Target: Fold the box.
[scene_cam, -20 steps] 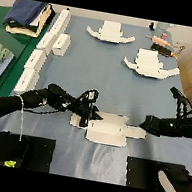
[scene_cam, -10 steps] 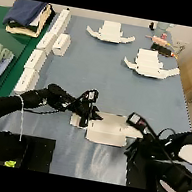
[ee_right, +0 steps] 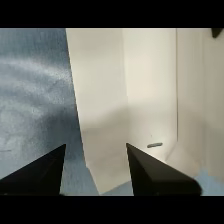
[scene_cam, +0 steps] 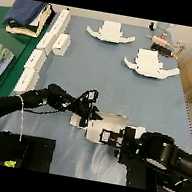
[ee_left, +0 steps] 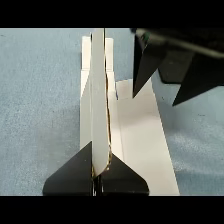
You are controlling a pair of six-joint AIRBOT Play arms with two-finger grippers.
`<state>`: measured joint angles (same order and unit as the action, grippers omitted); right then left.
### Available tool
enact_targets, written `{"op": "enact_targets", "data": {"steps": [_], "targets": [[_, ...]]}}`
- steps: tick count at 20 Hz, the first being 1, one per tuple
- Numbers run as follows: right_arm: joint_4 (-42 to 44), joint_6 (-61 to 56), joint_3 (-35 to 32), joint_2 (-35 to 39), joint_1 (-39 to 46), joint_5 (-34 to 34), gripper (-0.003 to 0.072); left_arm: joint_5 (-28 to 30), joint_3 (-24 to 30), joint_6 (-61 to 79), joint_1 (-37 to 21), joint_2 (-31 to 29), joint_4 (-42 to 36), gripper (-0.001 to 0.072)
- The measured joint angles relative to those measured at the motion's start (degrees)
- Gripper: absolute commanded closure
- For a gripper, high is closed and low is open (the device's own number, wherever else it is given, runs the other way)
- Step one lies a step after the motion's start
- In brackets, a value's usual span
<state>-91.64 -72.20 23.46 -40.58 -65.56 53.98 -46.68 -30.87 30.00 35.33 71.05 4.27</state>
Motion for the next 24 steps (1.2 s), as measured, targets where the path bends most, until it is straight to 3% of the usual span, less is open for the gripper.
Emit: {"op": "enact_targets", "data": {"steps": [5, 9, 16, 24], "targets": [[-2.75, -4.39, 0.00, -6.93, -0.96, -5.51, 0.0107, -0.02, 0.00, 0.00, -0.02, 0.00, -0.02, 0.0695], [-7.06, -11.69, 1.18, -5.33, -1.20, -5.97, 0.0107, -0.02, 0.00, 0.00, -0.02, 0.00, -0.02, 0.0695], [-16.70, -30.49, 2.10, -0.81, -1.20, -2.27, 0.0107, -0.02, 0.00, 0.00, -0.02, 0.00, -0.02, 0.0695], [-19.37, -42.01, 2.14, -0.24, -1.22, 1.97, 0.0097, -0.02, 0.00, 0.00, 0.00, 0.00, -0.02, 0.0695]]}}
